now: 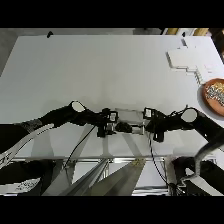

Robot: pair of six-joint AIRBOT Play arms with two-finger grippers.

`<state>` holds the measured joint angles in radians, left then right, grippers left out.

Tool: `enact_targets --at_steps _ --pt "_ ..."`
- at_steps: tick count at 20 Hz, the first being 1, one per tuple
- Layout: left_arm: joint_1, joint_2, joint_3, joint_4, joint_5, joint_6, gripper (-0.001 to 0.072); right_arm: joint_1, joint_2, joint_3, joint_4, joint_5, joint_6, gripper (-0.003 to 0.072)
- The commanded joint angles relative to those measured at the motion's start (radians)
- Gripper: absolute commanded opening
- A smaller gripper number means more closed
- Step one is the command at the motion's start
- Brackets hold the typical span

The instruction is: Fold the box and place the chain.

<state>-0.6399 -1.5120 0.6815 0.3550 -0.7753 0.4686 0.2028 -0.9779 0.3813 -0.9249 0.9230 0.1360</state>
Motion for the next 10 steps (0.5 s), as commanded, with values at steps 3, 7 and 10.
enact_targets --at_steps 3,7,10 --pt "0.0 0.001 0.001 0.0 0.0 0.0 0.0402 0.002 0.187 0.0 0.032 0.098 0.213 0.0016" --pt "0.0 0.001 0.001 0.0 0.0 0.0 0.0402 0.084 0.266 0.0 0.268 0.073 0.194 0.0016" --pt "0.0 0.001 0.001 0.0 0.0 0.0 0.0402 0.245 0.269 0.0 0.389 -0.111 0.108 0.0016"
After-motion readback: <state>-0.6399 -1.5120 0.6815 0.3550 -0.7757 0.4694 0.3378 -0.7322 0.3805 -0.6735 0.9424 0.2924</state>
